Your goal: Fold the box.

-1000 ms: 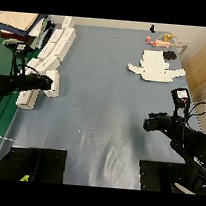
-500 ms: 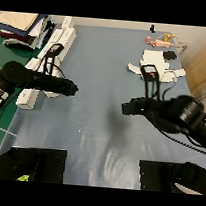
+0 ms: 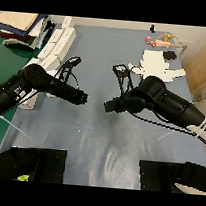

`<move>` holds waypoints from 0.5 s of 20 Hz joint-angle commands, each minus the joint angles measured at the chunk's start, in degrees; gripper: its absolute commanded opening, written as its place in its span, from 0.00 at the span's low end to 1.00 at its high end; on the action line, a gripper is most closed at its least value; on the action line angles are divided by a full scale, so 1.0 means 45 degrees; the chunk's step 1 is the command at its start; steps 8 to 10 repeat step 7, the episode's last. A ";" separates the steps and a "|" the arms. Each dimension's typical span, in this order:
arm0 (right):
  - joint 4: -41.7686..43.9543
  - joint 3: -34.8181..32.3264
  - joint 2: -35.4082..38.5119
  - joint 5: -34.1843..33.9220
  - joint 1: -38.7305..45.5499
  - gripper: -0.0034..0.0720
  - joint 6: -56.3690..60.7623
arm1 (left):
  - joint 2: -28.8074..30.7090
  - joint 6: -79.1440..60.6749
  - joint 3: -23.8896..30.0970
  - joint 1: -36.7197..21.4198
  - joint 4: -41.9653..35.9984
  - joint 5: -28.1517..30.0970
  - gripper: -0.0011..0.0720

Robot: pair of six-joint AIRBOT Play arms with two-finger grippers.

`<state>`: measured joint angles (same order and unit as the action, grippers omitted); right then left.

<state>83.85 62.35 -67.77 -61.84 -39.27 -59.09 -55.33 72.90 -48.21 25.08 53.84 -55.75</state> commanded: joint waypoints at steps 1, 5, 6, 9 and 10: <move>0.0214 0.0136 -0.0214 -0.0083 -0.0005 0.07 -0.0117 | -0.0068 0.0044 -0.0015 0.0063 -0.0005 -0.0068 0.03; 0.0214 0.0136 -0.0214 -0.0083 -0.0005 0.07 -0.0117 | -0.0068 -0.0005 -0.0010 0.0058 -0.0005 -0.0044 0.03; 0.0214 0.0136 -0.0214 -0.0087 0.0000 0.07 -0.0117 | -0.0068 -0.0005 -0.0015 0.0058 -0.0005 -0.0044 0.03; 0.0214 0.0136 -0.0214 -0.0087 0.0000 0.07 -0.0117 | -0.0068 -0.0005 -0.0010 0.0058 -0.0005 -0.0044 0.03; 0.0214 0.0136 -0.0214 -0.0087 0.0000 0.07 -0.0117 | -0.0068 -0.0005 -0.0010 0.0058 -0.0005 -0.0044 0.03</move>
